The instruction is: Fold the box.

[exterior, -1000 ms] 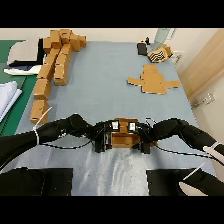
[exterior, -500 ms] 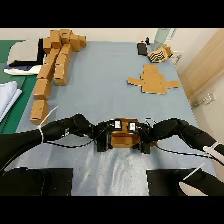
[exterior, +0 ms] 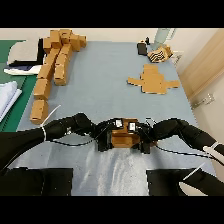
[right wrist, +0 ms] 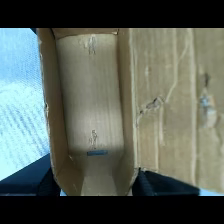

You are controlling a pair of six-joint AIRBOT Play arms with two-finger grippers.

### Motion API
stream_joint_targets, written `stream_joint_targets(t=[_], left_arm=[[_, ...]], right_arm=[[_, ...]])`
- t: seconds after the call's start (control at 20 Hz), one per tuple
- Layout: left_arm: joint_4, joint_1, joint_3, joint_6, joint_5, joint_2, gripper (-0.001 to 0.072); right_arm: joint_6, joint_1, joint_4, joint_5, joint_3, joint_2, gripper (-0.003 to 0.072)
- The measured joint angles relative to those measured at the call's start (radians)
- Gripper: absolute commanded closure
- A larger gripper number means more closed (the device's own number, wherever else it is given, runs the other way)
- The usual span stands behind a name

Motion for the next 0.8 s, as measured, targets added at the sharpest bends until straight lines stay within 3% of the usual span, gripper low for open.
stream_joint_targets(t=[0.05, 0.8], left_arm=[[0.000, 0.000, 0.000, -0.002, 0.000, -0.004, 0.0260], [0.019, 0.000, 0.002, 0.004, -0.016, -0.020, 0.0264]], right_arm=[[0.000, 0.000, 0.000, 0.000, 0.000, 0.000, 0.0175], [0.000, 0.000, 0.000, 0.000, 0.000, 0.000, 0.0175]])
